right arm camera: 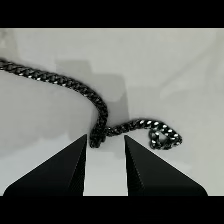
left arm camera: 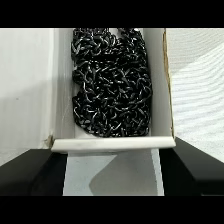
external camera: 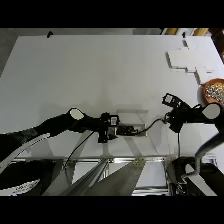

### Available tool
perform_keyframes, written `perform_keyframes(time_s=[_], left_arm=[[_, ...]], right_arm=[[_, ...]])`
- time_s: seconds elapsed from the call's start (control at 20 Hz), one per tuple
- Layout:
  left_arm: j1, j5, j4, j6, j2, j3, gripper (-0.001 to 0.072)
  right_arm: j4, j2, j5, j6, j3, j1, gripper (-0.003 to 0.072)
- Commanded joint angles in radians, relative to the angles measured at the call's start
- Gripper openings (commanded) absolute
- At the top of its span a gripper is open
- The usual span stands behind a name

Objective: Fold the box and place the chain.

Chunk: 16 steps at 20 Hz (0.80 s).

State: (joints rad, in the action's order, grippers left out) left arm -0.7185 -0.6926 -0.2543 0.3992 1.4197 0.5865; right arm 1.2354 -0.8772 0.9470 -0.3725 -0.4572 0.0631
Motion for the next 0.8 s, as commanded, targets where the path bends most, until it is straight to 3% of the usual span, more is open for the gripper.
perform_keyframes(time_s=[0.0, 0.1, 0.75], left_arm=[[0.0, 0.0, 0.0, 0.0, -0.001, 0.0, 0.0331], [0.0, 0.0, 0.0, 0.0, -0.001, 0.0, 0.0331], [0.0, 0.0, 0.0, 0.0, -0.001, 0.0, 0.0331]], right_arm=[[0.014, -0.031, -0.05, -0.05, 0.021, 0.0, 0.0287], [0.014, -0.037, -0.064, -0.056, 0.023, 0.0, 0.0343], [0.014, -0.108, -0.055, -0.189, 0.025, 0.0, 0.0328]])
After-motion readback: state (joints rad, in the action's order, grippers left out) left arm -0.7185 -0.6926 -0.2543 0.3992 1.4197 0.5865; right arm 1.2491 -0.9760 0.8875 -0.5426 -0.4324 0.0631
